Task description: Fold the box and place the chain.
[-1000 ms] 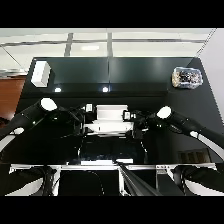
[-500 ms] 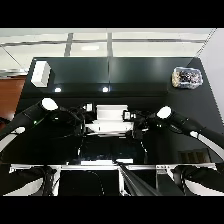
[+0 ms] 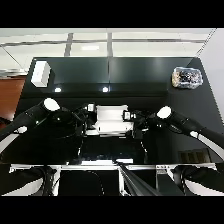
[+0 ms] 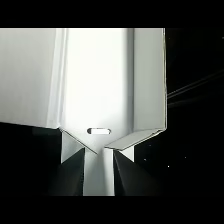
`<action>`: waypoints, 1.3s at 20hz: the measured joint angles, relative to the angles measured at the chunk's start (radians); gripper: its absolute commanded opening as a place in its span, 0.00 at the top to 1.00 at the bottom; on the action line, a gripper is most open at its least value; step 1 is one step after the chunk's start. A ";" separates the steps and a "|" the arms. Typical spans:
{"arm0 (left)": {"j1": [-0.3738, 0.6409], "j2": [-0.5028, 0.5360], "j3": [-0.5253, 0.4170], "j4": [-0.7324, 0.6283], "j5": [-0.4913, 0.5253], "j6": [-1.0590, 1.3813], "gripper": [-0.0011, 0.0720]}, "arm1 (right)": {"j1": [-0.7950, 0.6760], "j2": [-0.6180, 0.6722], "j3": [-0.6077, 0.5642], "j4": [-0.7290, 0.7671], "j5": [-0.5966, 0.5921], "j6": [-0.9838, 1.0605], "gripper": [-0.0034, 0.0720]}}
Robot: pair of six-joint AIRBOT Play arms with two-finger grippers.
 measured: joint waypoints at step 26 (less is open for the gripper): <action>0.059 0.113 0.002 0.123 -0.022 -0.045 0.05 | 0.000 0.000 0.000 0.000 0.000 -0.001 0.72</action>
